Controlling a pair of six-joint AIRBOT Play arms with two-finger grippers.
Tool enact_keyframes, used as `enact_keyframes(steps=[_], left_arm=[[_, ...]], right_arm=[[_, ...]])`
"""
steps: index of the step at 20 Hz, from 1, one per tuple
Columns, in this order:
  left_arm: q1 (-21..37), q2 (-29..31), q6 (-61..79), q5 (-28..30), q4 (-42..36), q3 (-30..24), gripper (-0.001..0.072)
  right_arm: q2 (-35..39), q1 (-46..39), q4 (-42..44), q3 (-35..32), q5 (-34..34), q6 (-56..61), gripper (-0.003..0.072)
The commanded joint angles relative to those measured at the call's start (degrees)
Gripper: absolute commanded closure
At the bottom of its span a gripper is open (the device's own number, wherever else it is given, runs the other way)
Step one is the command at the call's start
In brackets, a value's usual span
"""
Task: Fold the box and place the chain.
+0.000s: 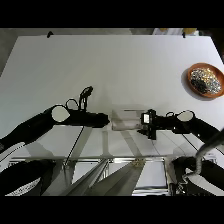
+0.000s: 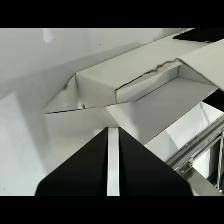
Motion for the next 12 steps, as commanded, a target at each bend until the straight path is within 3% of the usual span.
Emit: enact_keyframes(steps=[1,3,6,7,12], left_arm=[[-0.92,-0.66,0.68,-0.37,-0.28,0.55,0.0614],[-1.79,-1.40,0.68,-0.17,-0.31,0.57,0.0534],[-0.87,-0.13,1.01,-1.68,2.21,0.57,0.0550],[0.28,1.14,-0.20,-2.56,3.91,0.57,0.0606],[7.85,6.43,-6.51,-11.08,15.23,0.28,0.0609]], right_arm=[[0.02,0.02,0.00,-0.02,0.00,0.02,0.0407],[0.02,0.00,0.02,-0.02,0.02,0.02,0.0407],[0.02,0.00,0.02,-0.02,0.00,0.02,0.0407],[0.02,0.00,0.02,-0.02,0.00,0.02,0.0407],[0.02,0.02,0.02,-0.02,0.02,0.02,0.0407]])
